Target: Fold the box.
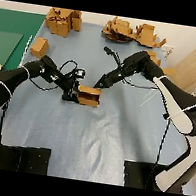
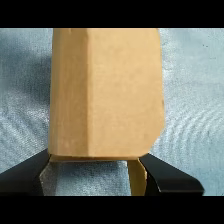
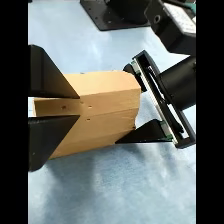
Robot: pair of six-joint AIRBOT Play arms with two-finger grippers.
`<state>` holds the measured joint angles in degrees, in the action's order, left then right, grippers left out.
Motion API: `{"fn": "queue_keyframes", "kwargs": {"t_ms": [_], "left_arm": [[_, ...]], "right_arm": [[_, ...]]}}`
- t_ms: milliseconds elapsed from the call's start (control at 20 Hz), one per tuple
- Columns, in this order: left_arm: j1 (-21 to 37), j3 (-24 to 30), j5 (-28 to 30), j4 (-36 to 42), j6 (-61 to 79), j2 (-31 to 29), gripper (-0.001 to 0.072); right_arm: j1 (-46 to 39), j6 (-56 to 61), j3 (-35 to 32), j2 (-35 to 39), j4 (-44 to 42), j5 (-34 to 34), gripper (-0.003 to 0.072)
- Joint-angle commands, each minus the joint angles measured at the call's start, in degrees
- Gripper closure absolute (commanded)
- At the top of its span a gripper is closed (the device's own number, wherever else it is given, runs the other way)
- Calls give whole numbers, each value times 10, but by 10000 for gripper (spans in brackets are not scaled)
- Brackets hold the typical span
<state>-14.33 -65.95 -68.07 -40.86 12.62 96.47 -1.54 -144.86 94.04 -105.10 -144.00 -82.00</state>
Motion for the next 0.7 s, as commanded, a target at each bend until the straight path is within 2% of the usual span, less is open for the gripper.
{"fn": "queue_keyframes", "kwargs": {"t_ms": [0,50,150,400,650], "left_arm": [[0,0,0,-1,-2,0,310],[0,0,0,-1,-3,0,310],[1,0,0,-1,-5,0,310],[0,0,0,0,-7,0,310],[0,-1,0,0,-20,0,310]], "right_arm": [[15,-35,-1,3,11,17,544],[17,-44,-3,4,9,24,576],[15,-68,-22,14,-15,44,590],[15,-145,-145,75,-54,154,593],[15,-243,-247,139,-91,206,593]]}}
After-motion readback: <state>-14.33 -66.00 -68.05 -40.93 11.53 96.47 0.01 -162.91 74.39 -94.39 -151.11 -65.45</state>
